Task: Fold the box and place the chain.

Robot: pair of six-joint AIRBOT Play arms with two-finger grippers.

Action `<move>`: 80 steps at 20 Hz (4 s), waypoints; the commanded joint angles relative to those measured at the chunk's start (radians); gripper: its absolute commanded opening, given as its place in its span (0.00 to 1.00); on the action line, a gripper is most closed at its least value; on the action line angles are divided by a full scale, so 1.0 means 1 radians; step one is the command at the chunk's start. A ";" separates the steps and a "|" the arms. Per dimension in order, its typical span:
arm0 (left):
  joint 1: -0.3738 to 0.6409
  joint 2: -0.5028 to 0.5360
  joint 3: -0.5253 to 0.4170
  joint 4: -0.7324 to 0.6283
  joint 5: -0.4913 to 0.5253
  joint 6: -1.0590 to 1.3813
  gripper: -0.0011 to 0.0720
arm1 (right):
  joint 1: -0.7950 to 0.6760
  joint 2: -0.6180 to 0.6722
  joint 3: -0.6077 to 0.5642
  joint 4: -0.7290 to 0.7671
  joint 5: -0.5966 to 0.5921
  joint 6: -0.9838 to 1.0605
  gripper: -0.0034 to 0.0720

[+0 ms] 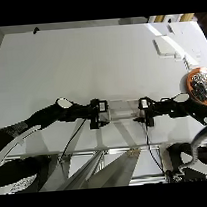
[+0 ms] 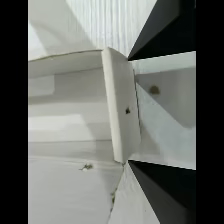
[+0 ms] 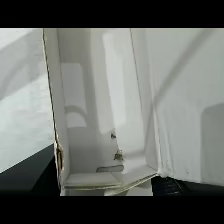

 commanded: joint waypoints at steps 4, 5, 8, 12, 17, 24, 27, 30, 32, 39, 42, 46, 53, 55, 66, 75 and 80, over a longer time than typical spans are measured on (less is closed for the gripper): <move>0.028 0.000 -0.008 0.068 -0.024 -0.012 0.96 | 0.000 0.001 0.000 -0.005 0.004 -0.004 0.59; 0.028 0.000 -0.008 0.067 -0.027 -0.012 0.96 | 0.000 0.001 0.000 -0.005 0.005 -0.004 0.59; 0.015 -0.001 -0.008 0.019 -0.017 -0.010 0.96 | 0.000 0.001 0.000 -0.005 0.005 -0.004 0.59; -0.019 -0.005 -0.008 -0.055 0.033 0.014 0.96 | 0.000 0.001 0.000 -0.005 0.004 -0.004 0.59; -0.027 -0.028 -0.008 -0.086 0.041 0.013 0.96 | 0.000 0.001 0.000 -0.005 0.004 -0.004 0.59; -0.046 -0.035 -0.008 -0.139 0.063 0.061 0.96 | 0.000 0.001 0.000 -0.005 0.004 -0.004 0.59; -0.046 -0.036 -0.008 -0.138 0.062 0.061 0.85 | 0.000 0.001 0.000 -0.005 0.004 -0.004 0.59; -0.046 -0.036 -0.008 -0.137 0.062 0.061 0.68 | 0.000 0.001 0.000 -0.005 0.004 -0.004 0.59; -0.049 -0.036 -0.008 -0.135 0.063 0.061 0.35 | 0.000 0.001 0.000 -0.005 0.004 -0.004 0.59; -0.050 -0.035 -0.008 -0.133 0.062 0.056 0.30 | 0.000 0.001 0.000 -0.005 0.004 -0.004 0.59; -0.050 -0.035 -0.008 -0.133 0.061 0.056 0.30 | 0.000 0.001 0.000 -0.005 0.004 -0.004 0.59; -0.050 -0.035 -0.008 -0.133 0.061 0.056 0.30 | 0.000 0.001 0.000 -0.005 0.004 -0.004 0.59; -0.050 -0.035 -0.008 -0.133 0.062 0.056 0.30 | 0.000 0.001 0.000 -0.005 0.007 -0.008 0.58; -0.050 -0.035 -0.008 -0.133 0.062 0.056 0.30 | 0.000 0.001 0.000 -0.004 0.001 -0.013 0.58; -0.050 -0.035 -0.008 -0.133 0.062 0.056 0.30 | -0.001 0.167 0.000 -0.308 -0.013 0.370 0.96; -0.050 -0.035 -0.008 -0.133 0.062 0.056 0.30 | 0.000 0.626 0.000 -0.566 0.161 0.722 0.80; -0.050 -0.035 -0.008 -0.133 0.062 0.056 0.30 | 0.000 0.650 0.000 -0.098 0.161 0.698 0.74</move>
